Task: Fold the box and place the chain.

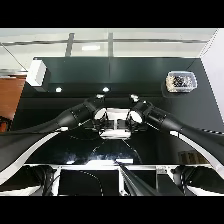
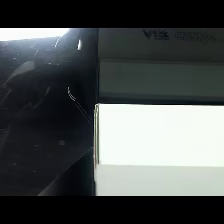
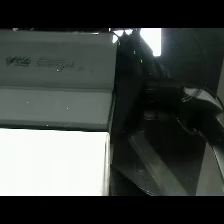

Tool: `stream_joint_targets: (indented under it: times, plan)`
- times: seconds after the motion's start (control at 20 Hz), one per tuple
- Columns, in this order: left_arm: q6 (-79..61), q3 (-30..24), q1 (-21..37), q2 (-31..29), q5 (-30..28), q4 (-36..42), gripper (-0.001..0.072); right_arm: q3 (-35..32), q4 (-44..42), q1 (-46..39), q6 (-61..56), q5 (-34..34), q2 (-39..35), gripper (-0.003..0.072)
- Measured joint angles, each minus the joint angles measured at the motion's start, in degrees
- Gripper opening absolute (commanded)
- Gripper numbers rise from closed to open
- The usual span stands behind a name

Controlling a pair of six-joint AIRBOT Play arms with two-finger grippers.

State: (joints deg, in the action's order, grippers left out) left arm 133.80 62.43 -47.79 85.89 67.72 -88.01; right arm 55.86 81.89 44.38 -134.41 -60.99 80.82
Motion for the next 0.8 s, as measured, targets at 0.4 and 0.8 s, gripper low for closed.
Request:
stream_joint_targets:
  times: [0.4, 0.8]
  plan:
    - [0.0, -0.02, 0.0, 0.0, -0.04, 0.11, 0.0028, 0.59, -0.22, 0.0, 0.44, -0.33, 0.0, 0.0293]
    - [-0.09, -0.02, 0.04, 0.0, 0.24, 0.07, 0.0028, 3.76, -0.39, -0.2, 5.29, -5.55, -3.52, 0.046]
